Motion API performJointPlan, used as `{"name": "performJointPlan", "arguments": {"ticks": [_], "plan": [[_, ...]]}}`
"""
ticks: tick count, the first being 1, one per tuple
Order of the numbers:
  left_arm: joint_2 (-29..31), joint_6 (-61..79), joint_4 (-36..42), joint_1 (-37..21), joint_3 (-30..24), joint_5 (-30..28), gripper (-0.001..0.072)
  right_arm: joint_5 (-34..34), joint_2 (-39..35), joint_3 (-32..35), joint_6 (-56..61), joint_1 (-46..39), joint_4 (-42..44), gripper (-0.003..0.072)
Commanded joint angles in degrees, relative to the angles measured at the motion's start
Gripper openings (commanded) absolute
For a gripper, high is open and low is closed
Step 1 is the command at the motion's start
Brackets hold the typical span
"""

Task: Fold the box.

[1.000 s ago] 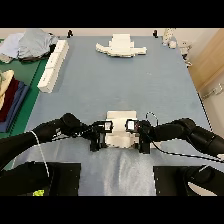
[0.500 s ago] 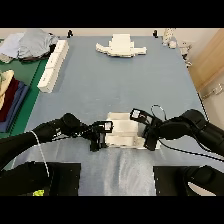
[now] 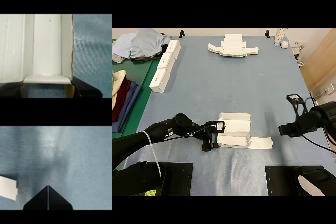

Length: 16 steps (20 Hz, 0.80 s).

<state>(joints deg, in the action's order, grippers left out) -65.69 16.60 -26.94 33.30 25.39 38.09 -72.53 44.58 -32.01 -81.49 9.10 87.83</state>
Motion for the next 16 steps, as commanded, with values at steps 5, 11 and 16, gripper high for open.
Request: {"name": "performJointPlan", "arguments": {"ticks": [5, 11, 16], "plan": [[0.00, 0.00, -0.02, -0.07, 0.04, 0.00, 0.0524, -0.87, 8.85, 8.35, -16.11, -24.81, 30.93, 0.0003], [0.00, 0.00, -0.02, -0.07, 0.04, 0.00, 0.0525, 0.79, 12.44, 11.47, -23.08, -24.79, 40.37, 0.0004], [0.00, 0.00, -0.02, -0.07, 0.04, 0.00, 0.0525, -2.12, 13.44, 11.61, -27.32, -24.33, 47.15, 0.0003]]}}
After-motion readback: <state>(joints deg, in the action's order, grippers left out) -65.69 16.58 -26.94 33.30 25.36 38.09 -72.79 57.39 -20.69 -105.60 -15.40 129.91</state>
